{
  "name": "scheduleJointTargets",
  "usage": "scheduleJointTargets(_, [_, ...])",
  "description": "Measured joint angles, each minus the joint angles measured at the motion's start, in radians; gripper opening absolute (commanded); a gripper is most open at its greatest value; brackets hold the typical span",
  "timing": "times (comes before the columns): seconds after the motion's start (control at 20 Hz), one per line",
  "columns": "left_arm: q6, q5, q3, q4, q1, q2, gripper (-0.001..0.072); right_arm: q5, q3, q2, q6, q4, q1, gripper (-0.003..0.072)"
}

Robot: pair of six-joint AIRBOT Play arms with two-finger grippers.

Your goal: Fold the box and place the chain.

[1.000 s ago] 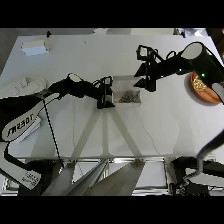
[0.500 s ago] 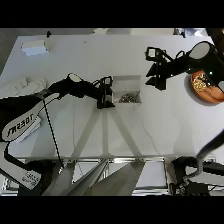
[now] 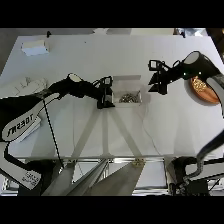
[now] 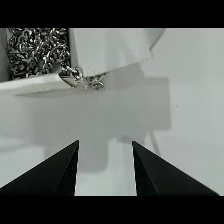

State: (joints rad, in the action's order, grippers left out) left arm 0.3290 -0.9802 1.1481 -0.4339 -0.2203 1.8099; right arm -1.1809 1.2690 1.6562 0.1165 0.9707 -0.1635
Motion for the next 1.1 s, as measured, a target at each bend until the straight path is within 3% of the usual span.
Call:
scheduleJointTargets(0.3, [0.0, 0.0, 0.0, 0.0, 0.0, 0.0, 0.0281, 0.033, 0.0, 0.064, 0.117, -0.072, 0.041, 0.0333])
scheduleJointTargets(0.5, [0.0, 0.0, 0.0, 0.0, 0.0, 0.0, 0.0281, 0.043, 0.0, 0.072, 0.143, -0.113, 0.052, 0.0283])
scheduleJointTargets(0.6, [0.0, 0.0, 0.0, 0.0, 0.0, 0.0, 0.0281, 0.045, 0.0, 0.074, 0.147, -0.129, 0.054, 0.0235])
scheduleJointTargets(0.75, [-0.001, 0.001, 0.0, 0.0, 0.0, 0.0, 0.0281, 0.045, 0.0, 0.075, 0.152, -0.143, 0.055, 0.0104])
scheduleJointTargets(0.8, [-0.001, 0.001, 0.0, 0.0, 0.0, 0.0, 0.0281, 0.043, 0.0, 0.076, 0.154, -0.145, 0.055, 0.0021])
scheduleJointTargets(1.1, [-0.001, 0.0, 0.0, 0.0, 0.0, 0.0, 0.0281, 0.042, 0.0, 0.069, 0.154, -0.148, 0.055, 0.0012])
